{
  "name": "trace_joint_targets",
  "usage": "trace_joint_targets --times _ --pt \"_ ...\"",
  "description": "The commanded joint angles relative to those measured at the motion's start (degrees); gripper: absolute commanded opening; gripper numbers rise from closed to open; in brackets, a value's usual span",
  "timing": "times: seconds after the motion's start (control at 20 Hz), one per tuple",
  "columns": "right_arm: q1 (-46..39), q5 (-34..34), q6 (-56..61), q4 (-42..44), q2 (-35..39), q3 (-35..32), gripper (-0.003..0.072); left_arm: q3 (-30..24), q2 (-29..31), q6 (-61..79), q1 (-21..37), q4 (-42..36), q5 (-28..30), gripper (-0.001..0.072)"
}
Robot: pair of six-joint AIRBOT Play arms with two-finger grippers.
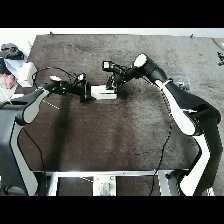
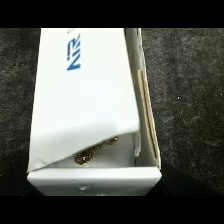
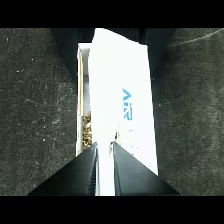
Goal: Fold the box and place the chain.
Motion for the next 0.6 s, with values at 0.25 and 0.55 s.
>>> trace_joint_targets --times 0.25,0.55 --pt "0.85 1.53 0.04 -2.43 -0.50 -0.85 0.0151 0.02 0.04 0.09 -0.02 0.07 -0.11 0.0205" --pt "0.48 2.78 0.02 1.38 -0.04 -0.79 0.0300 0.02 0.04 0.09 -0.02 0.07 -0.11 0.0205"
